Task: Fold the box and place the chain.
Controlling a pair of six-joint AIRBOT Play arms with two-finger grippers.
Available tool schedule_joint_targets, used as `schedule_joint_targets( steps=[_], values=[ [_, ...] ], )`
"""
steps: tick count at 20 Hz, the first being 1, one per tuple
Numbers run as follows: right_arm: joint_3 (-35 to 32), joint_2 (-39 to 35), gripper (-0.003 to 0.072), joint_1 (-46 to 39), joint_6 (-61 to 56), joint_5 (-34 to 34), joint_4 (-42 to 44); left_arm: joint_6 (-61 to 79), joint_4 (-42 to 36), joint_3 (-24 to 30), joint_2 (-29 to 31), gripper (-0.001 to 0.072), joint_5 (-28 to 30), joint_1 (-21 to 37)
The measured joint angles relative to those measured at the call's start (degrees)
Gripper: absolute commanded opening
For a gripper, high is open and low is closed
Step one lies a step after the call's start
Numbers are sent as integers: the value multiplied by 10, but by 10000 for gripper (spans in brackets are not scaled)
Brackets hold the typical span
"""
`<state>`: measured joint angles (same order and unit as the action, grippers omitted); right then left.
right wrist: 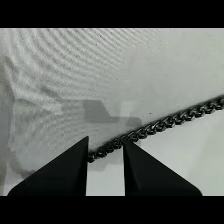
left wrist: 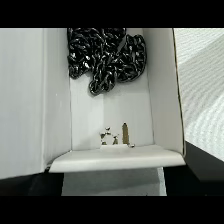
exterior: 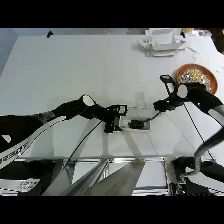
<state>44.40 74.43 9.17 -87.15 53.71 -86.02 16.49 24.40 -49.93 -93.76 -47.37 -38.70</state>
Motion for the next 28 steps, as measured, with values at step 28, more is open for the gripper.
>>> schedule_joint_targets(
  steps=[28],
  values=[
    [-38,-24,18,0,-13,-15,-32,0,0,0,0,10,0,0]
  ],
)
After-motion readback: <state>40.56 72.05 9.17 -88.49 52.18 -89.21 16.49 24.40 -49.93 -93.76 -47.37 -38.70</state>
